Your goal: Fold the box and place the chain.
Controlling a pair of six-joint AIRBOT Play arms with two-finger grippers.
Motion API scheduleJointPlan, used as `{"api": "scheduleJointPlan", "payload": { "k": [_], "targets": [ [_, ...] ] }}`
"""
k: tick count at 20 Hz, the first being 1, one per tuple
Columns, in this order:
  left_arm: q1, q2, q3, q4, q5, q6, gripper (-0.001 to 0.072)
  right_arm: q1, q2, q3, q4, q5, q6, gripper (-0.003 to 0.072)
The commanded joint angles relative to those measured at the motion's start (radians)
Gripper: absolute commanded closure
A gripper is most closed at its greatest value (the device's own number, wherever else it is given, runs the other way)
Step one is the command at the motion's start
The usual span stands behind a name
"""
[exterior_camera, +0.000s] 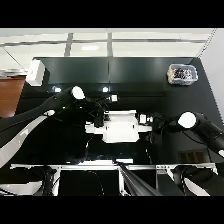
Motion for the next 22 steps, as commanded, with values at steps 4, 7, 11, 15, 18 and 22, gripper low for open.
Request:
{"api": "scheduleJointPlan", "payload": {
  "k": [4, 7, 11, 15, 18, 22],
  "targets": [
    [-0.001, -0.006, 0.017, 0.003, -0.017, -0.001, 0.0685, 0.139, -0.053, -0.007, 0.072, -0.087, -0.079, -0.0027],
    [-0.002, -0.006, 0.017, 0.003, -0.021, -0.002, 0.0685, 0.180, -0.088, -0.007, 0.121, -0.146, -0.079, -0.0027],
    [-0.002, -0.006, 0.017, 0.003, -0.024, -0.001, 0.0685, 0.178, -0.082, 0.004, 0.119, -0.190, -0.077, -0.0027],
    [-0.001, -0.006, 0.017, 0.003, -0.027, -0.001, 0.0685, 0.130, -0.059, 0.050, 0.108, -0.219, -0.078, -0.0027],
    [-0.001, -0.006, 0.017, 0.003, -0.027, -0.001, 0.0685, 0.086, -0.057, 0.091, 0.110, -0.215, -0.078, -0.0027],
    [-0.001, -0.006, 0.017, 0.003, -0.027, -0.001, 0.0685, -0.004, -0.062, 0.093, 0.158, -0.159, -0.079, -0.0027]
  ]
}}
